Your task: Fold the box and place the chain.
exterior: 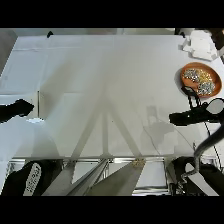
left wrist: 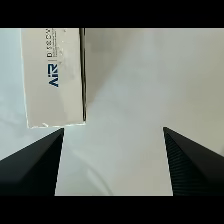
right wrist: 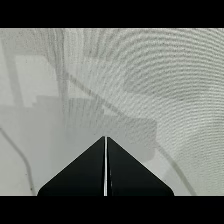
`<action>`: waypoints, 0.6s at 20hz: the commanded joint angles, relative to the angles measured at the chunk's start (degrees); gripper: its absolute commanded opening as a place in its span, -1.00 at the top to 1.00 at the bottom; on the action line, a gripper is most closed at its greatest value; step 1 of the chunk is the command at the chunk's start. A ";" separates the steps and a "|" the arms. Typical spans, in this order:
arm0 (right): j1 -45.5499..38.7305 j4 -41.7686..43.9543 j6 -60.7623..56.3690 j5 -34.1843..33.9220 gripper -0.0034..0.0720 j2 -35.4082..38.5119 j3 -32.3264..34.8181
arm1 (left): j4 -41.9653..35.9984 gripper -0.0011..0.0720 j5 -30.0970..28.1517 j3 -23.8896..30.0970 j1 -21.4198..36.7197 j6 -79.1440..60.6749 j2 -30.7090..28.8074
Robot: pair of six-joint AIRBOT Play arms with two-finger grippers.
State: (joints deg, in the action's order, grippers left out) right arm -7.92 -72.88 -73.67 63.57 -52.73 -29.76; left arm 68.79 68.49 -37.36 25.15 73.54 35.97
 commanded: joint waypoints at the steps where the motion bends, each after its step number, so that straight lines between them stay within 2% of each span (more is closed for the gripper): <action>1: -0.04 0.00 0.00 0.02 0.87 -0.02 -0.04 | -0.79 -0.93 1.07 0.02 -1.09 -0.11 -1.46; 3: -0.04 0.00 0.00 0.02 0.87 -0.02 -0.04 | -0.26 -0.93 0.26 0.02 -3.76 -0.22 -1.44; 7: -0.04 0.00 0.00 0.02 0.87 -0.02 -0.04 | 6.58 -0.93 0.28 0.02 -8.46 -0.15 -1.44; 12: -0.04 0.00 -0.02 0.02 0.87 -0.02 -0.04 | 6.99 -0.93 0.31 0.02 -9.66 -0.13 -1.44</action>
